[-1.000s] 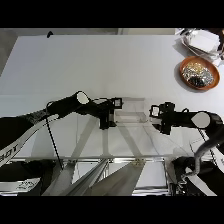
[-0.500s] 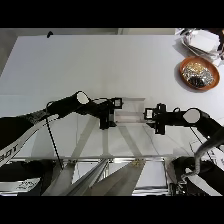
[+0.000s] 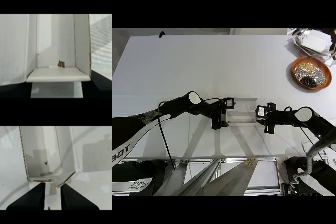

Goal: Fold the box and place the chain.

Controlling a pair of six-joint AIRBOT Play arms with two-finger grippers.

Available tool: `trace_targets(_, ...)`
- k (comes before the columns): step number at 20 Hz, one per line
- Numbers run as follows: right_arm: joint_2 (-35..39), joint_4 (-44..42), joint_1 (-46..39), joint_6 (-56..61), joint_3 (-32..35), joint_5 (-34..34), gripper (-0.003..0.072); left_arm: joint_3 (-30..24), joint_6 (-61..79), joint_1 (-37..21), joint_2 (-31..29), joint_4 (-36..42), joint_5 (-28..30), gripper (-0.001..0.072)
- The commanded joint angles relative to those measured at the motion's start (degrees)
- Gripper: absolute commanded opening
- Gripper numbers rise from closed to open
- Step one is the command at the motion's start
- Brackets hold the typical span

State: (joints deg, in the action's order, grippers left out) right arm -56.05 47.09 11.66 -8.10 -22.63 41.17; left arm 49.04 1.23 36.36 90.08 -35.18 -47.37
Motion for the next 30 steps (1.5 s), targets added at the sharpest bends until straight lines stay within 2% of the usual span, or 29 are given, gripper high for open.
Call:
trace_targets(1,0.0,-1.6,0.1,-0.3,-0.1,0.9,0.0179,0.0,0.0,-0.1,0.0,0.0,0.0,0.0325)
trace_targets(4,0.0,-3.7,0.6,-2.8,-0.1,2.1,0.0179,0.0,0.0,-0.1,0.0,0.0,0.0,0.0325)
trace_targets(16,-4.5,-8.6,3.6,-5.9,-0.1,-0.2,0.0186,0.0,0.0,-0.1,0.0,0.0,0.0,0.0325)
trace_targets(17,-4.9,-8.6,3.6,-5.9,-0.1,-0.4,0.0253,0.0,0.0,-0.1,0.0,0.0,0.0,0.0325)
trace_targets(18,-5.1,-8.9,3.6,-6.0,-0.1,-1.0,0.0384,0.0,0.0,-0.1,0.0,0.0,0.0,0.0325)
trace_targets(19,-5.2,-10.0,3.6,-6.0,-0.1,-2.0,0.0441,0.0,0.0,-0.1,0.0,0.0,0.0,0.0325)
trace_targets(21,-5.2,-10.4,3.6,-5.9,-0.1,-2.9,0.0436,0.0,0.0,-0.1,0.0,0.0,0.0,0.0325)
trace_targets(22,-5.2,-10.3,3.6,-5.9,-0.1,-2.9,0.0427,0.0,0.0,-0.1,0.0,0.0,0.0,0.0325)
trace_targets(23,-5.2,-10.2,3.6,-5.9,-0.1,-2.9,0.0373,0.0,0.0,-0.1,0.0,0.0,0.0,0.0325)
trace_targets(25,-4.8,-9.3,3.5,-4.2,-0.1,-2.7,0.0199,0.0,0.0,-0.1,0.0,0.0,0.0,0.0325)
trace_targets(27,-3.0,-6.9,1.7,0.4,-0.1,-1.0,0.0079,0.0,0.0,-0.1,0.0,0.0,0.0,0.0325)
trace_targets(30,2.1,-0.5,-3.3,6.7,-0.1,5.2,0.0057,0.0,0.0,-0.1,0.0,0.0,0.0,0.0325)
